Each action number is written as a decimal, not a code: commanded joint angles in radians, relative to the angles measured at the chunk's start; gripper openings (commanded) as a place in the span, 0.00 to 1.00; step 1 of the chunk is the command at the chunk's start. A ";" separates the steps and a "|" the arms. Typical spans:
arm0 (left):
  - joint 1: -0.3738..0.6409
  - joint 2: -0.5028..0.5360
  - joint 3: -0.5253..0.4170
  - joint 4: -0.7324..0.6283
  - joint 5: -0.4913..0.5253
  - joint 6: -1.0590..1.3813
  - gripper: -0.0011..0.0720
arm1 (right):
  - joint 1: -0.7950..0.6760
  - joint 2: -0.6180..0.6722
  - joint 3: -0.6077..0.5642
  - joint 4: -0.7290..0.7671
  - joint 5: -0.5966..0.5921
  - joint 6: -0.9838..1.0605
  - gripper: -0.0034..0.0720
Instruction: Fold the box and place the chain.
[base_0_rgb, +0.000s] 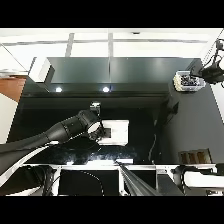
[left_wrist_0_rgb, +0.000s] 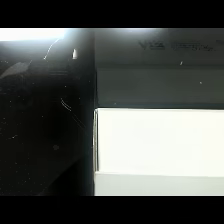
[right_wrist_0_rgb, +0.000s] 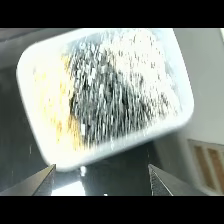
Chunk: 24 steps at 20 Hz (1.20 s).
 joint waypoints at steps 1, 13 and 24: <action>0.000 0.000 0.000 0.000 0.000 0.000 0.05 | -0.040 -0.204 0.180 0.072 0.039 -0.021 0.98; 0.000 0.000 0.000 -0.008 0.000 0.000 0.05 | -0.044 -0.393 0.287 0.090 0.094 -0.020 0.80; 0.000 0.000 0.000 -0.008 0.000 0.000 0.05 | -0.044 -0.248 0.389 0.067 0.239 -0.180 0.10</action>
